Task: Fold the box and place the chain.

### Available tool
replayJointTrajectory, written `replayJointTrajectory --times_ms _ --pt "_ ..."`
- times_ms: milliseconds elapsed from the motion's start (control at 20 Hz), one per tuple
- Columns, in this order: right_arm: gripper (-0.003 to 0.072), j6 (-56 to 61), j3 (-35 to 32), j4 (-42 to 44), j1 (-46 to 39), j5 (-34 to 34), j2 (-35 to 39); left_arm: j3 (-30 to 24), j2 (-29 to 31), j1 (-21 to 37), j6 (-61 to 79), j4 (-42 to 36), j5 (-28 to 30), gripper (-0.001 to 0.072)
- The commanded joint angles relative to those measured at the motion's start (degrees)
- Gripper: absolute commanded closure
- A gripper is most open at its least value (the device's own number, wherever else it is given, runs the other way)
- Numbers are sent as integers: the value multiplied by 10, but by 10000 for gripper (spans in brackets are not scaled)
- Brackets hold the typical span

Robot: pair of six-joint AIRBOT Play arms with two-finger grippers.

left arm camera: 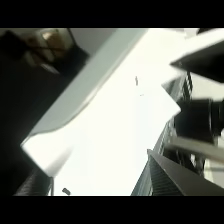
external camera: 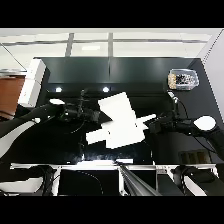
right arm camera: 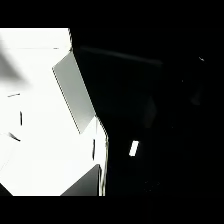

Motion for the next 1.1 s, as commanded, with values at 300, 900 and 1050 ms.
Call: replayJointTrajectory --times_ms 300,900,1050 --pt "640 3 0 0 1 -2 0 72 -36 -10 30 123 -56 380" --pt "-22 -1 149 -137 -102 163 1 128 4 -20 91 227 -67 685" --pt "-23 -86 198 -178 -113 163 1 128 52 -71 180 273 -7 686"
